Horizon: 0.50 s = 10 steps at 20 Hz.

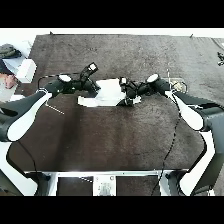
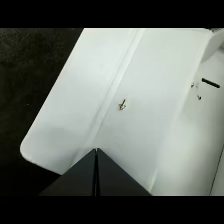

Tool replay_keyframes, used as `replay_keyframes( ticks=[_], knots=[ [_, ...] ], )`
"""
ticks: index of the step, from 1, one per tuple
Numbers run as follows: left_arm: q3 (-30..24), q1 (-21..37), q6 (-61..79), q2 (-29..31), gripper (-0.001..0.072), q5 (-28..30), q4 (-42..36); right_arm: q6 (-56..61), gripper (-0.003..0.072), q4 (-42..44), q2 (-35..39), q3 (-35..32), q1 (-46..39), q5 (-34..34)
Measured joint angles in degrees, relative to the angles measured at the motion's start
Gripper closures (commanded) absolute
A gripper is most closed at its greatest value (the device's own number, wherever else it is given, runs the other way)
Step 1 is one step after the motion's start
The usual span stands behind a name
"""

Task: Fold the box and place the chain.

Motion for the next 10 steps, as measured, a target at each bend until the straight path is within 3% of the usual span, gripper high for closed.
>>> replay_keyframes(
  ticks=[4, 7, 8, 9, 10],
  knots=[
    [0.11, 1.01, 3.10, 3.93, 0.0698, -1.84, -0.39, 0.00, 0.0378, -0.11, 0.00, 0.00, 0.00, 0.00],
    [0.50, 3.21, 4.33, 6.51, 0.0695, -7.15, -0.33, 0.02, 0.0378, -0.13, 0.00, 0.00, 0.00, -0.02],
    [0.61, 3.85, 4.44, 6.93, 0.0392, -9.49, 0.28, 0.00, 0.0378, -0.11, 0.00, 0.00, 0.00, -0.02],
    [0.68, 4.22, 4.59, 7.30, -0.0011, -11.67, 1.60, 0.00, 0.0378, -0.13, 0.00, 0.00, 0.00, -0.04],
    [0.74, 4.44, 5.05, 7.52, 0.0010, -13.49, 3.61, 0.02, 0.0378, -0.13, 0.00, 0.00, 0.00, -0.04]
  ],
)
